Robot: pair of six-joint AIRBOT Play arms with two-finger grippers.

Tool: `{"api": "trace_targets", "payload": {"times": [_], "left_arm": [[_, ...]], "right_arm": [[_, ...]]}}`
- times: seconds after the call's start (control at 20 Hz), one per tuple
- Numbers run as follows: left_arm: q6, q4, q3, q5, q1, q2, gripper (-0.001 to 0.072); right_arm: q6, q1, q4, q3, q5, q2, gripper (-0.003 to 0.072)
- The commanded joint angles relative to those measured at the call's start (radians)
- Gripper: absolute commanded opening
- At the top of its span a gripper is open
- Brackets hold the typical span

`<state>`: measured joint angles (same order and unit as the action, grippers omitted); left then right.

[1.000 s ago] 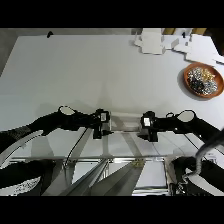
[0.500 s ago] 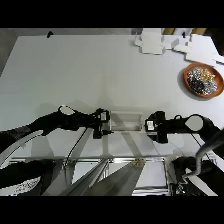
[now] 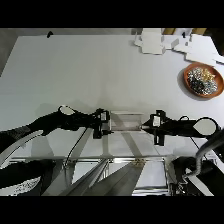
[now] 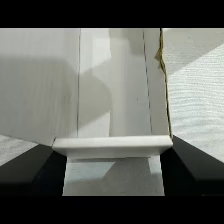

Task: Fold the box and place the chain.

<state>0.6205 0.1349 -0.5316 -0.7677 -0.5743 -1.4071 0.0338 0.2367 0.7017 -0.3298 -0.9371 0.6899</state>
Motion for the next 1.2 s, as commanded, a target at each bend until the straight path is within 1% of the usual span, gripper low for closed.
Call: {"api": "trace_targets", "payload": {"times": [0.0,0.1,0.2,0.35,0.45,0.5,0.6,0.75,0.8,0.9,0.95,1.05,1.15], "left_arm": [[0.0,0.0,0.0,0.0,-0.001,0.0,0.0255],[0.0,0.0,0.0,0.0,-0.001,0.0,0.0255],[0.0,0.0,0.0,0.0,-0.001,0.0,0.0255],[0.0,0.0,0.0,0.0,-0.001,0.0,0.0255],[0.0,0.0,0.0,0.0,-0.001,0.0,0.0255],[0.0,0.0,0.0,0.0,-0.001,0.0,0.0255],[0.0,0.0,0.0,0.0,-0.001,0.0,0.0255],[0.0,0.0,0.0,0.0,-0.001,0.0,0.0255],[0.0,0.0,0.0,0.0,-0.001,0.0,0.0255],[0.0,0.0,0.0,0.0,-0.001,0.0,0.0255],[0.0,0.0,0.0,0.0,-0.001,0.0,0.0255],[0.0,0.0,0.0,0.0,-0.001,0.0,0.0255],[0.0,0.0,0.0,0.0,-0.001,0.0,0.0255]], "right_arm": [[0.1,0.0,-0.25,-0.001,0.052,0.003,0.0025],[0.138,0.0,-0.379,-0.001,0.175,0.05,0.0025],[0.181,0.0,-0.496,-0.001,0.242,0.131,0.0024],[0.18,0.0,-0.52,-0.001,0.285,0.303,0.0025],[0.131,0.0,-0.52,-0.001,0.331,0.382,0.0025],[0.112,0.0,-0.518,-0.001,0.332,0.402,0.0025],[0.102,0.0,-0.518,-0.002,0.312,0.398,0.0025],[0.09,0.0,-0.489,-0.005,0.266,0.332,0.0025],[0.06,0.0,-0.439,-0.012,0.247,0.293,0.0025],[-0.048,0.0,-0.266,-0.039,0.213,0.191,0.0022],[-0.091,0.0,-0.131,-0.058,0.18,0.137,0.0021],[-0.085,0.0,0.145,-0.076,0.079,0.055,0.0021],[-0.085,0.0,0.351,-0.074,0.003,0.052,0.0022]]}}
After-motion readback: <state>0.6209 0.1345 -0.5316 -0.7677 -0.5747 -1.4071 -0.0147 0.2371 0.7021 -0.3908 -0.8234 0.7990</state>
